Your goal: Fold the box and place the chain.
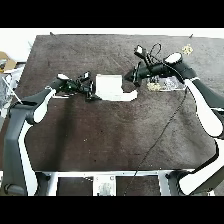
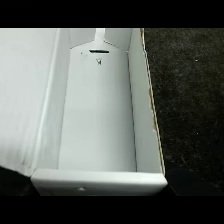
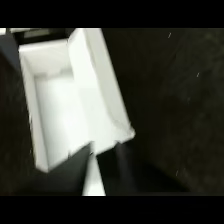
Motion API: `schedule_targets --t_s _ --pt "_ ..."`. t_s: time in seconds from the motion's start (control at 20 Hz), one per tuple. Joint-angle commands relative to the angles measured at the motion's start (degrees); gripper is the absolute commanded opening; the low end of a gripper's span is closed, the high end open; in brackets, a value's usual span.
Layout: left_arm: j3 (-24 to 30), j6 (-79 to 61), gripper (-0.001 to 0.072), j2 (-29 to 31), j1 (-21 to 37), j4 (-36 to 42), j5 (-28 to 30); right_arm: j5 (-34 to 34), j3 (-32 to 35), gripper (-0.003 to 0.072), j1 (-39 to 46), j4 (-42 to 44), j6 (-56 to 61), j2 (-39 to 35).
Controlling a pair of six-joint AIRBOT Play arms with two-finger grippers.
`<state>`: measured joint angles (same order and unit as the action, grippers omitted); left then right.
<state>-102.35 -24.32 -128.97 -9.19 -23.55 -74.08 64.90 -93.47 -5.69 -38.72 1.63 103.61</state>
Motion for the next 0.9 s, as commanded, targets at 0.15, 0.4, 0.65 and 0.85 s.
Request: schedule_targets --t_s 0.15,0.4,0.65,0.85 --pt "0.0 0.0 0.0284 0.0 0.1 0.0 0.0 -3.6 4.5 0.0556 -0.1 -12.0 -0.8 0.7" --pt "0.0 0.0 0.0284 0.0 0.1 0.0 0.0 -4.9 5.3 0.0354 -1.7 -8.0 -4.8 3.6" --pt "0.0 0.0 0.0284 0.0 0.1 0.0 0.0 -3.2 5.3 0.0354 -2.5 -8.5 -5.4 3.9" --pt "0.0 0.0 0.0284 0.0 0.1 0.0 0.0 -1.7 5.3 0.0353 -4.0 -8.1 -5.6 3.9"
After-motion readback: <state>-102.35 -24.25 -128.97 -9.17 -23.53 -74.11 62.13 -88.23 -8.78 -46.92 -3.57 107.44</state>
